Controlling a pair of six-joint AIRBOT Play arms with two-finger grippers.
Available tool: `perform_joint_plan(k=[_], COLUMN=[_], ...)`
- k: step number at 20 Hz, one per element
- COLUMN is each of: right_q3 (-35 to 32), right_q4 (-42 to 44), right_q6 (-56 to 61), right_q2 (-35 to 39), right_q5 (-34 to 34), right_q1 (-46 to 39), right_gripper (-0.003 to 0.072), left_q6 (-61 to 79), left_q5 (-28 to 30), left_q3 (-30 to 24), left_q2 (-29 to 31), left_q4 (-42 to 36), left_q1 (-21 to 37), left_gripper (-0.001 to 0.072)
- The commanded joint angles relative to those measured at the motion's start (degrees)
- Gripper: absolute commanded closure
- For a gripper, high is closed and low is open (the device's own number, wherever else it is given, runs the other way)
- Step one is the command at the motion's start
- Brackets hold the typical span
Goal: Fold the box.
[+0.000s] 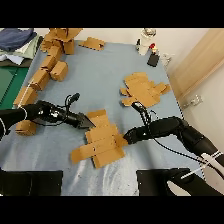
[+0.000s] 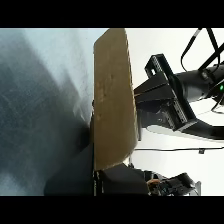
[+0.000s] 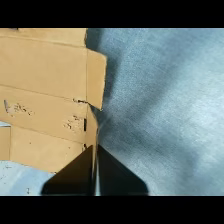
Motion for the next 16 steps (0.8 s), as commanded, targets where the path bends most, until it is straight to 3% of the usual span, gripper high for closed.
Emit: perform_joint_plan(k=[1,2,5,8,9,10,12,13,16], right_q3=[0.1,0.6,5.4,12.8,14.9,16.2,16.7,16.6,14.1], right_q4=[-1.4,-3.6,-16.9,-24.6,-24.5,-23.5,-19.6,-17.2,-13.2], right_q6=[0.2,1.2,9.1,15.9,17.7,19.8,21.5,21.5,23.2], right_q2=[0.0,0.0,0.0,0.0,0.0,0.0,0.0,-0.2,-0.2], right_q5=[0.2,0.2,-0.5,-1.5,-1.6,-1.8,-2.8,-4.2,-6.5], right_q1=[0.0,0.0,-0.1,-0.1,-0.1,-0.1,-0.1,-0.1,0.8], right_gripper=[0.0284,0.0225,0.0225,0.0246,0.0338,0.0477,0.0569,0.0683,0.0683], left_q6=[4.8,5.7,8.9,12.0,13.2,14.5,18.7,20.0,23.6], left_q5=[-0.1,-0.3,-1.8,1.1,4.1,7.7,12.9,15.2,20.3], left_q3=[0.2,0.5,1.9,1.7,1.1,0.3,-0.8,-1.2,-2.0], left_q2=[0.0,0.0,1.6,5.7,7.3,8.9,11.7,12.9,16.2], left_q4=[-0.4,-0.2,0.2,1.9,2.0,2.0,2.4,2.5,4.4], left_q1=[0.0,0.0,-0.8,-4.8,-7.0,-9.4,-13.4,-15.0,-18.4], left_gripper=[0.0698,0.0698,0.07,0.07,0.07,0.0699,0.0699,0.0699,0.0699])
